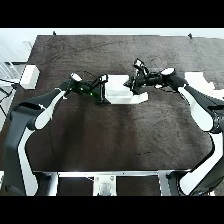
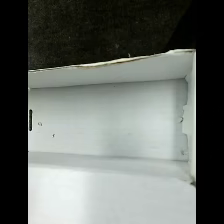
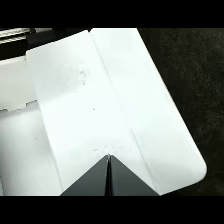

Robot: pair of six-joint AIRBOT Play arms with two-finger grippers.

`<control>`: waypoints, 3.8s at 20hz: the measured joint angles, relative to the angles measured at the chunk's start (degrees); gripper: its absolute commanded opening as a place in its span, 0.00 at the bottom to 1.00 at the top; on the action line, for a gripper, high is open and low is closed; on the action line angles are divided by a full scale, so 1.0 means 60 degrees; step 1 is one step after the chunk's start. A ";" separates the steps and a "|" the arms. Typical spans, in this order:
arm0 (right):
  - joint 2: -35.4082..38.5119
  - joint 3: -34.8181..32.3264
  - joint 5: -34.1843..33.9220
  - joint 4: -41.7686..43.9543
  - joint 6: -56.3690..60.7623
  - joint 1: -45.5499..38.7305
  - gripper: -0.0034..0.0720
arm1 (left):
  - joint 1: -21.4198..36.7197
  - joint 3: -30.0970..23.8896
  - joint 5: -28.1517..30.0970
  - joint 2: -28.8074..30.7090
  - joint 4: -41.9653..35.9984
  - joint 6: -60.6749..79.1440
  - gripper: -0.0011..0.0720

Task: Fold the box and place the chain.

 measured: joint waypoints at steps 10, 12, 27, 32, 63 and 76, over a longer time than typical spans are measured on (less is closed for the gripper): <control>-0.0109 0.0149 0.0066 -0.0168 0.0047 0.0022 0.06 | 0.0004 0.0000 0.0004 0.0000 0.0007 0.0004 0.66; 0.0146 0.0222 0.0117 -0.0193 0.0044 0.0025 0.06 | 0.0000 0.0000 0.0004 0.0000 0.0015 0.0011 0.66; 0.2477 -0.0984 0.1366 -0.3650 0.0215 -0.0350 0.86 | 0.0000 0.0000 -0.0004 0.0000 0.0022 0.0011 0.66; 0.1934 -0.1228 0.1169 -0.3858 0.0131 -0.0364 0.86 | 0.0000 0.0000 -0.0004 0.0000 0.0018 0.0011 0.66; 0.0918 -0.1293 -0.0251 -0.2725 -0.0266 0.0612 0.72 | -0.0004 0.0000 0.0015 0.0000 0.0011 0.0004 0.66; 0.2404 -0.1300 0.0637 -0.4772 0.1807 0.0437 0.06 | -0.0007 0.0000 -0.0007 0.0000 0.0011 0.0004 0.66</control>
